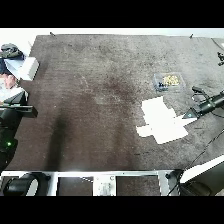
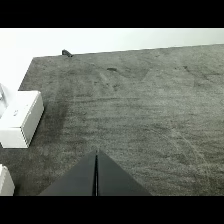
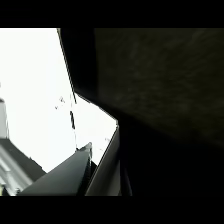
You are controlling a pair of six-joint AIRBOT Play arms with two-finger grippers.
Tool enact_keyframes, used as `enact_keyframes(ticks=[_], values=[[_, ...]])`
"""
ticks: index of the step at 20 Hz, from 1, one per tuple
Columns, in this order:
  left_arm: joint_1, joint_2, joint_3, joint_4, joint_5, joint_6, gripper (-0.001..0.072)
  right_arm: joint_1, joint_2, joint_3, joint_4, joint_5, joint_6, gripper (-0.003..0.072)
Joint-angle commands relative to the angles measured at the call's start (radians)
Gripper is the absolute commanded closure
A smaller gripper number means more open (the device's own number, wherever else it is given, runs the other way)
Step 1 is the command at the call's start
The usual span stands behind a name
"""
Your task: Fold the box and place the chain.
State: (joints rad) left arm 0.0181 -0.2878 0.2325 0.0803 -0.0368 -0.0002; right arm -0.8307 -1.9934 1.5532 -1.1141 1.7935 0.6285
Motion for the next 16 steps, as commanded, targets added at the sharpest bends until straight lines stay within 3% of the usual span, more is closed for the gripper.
enact_keyframes(ticks=[1, 4, 5, 6, 12, 16], values=[[-0.001, 0.001, 0.000, 0.000, 0.000, 0.000, 0.0698, -0.005, 0.000, -0.080, 0.065, 0.014, -0.003, 0.0455], [-0.001, 0.001, 0.000, 0.000, 0.000, 0.000, 0.0698, -0.003, 0.000, -0.144, 0.125, 0.014, -0.005, 0.0483], [-0.001, 0.001, 0.000, 0.000, 0.000, 0.000, 0.0698, -0.003, 0.000, -0.154, 0.140, 0.014, -0.009, 0.0638], [-0.001, 0.001, 0.000, 0.000, 0.000, 0.000, 0.0698, -0.003, 0.002, -0.163, 0.151, 0.014, -0.008, 0.0696], [-0.001, 0.001, 0.000, 0.000, 0.000, 0.000, 0.0698, 0.009, 0.136, -0.301, 0.346, 0.005, -0.123, 0.0699], [-0.001, 0.001, 0.000, 0.000, 0.000, 0.000, 0.0698, 0.127, 0.233, -0.464, 0.515, -0.094, -0.147, 0.0698]])
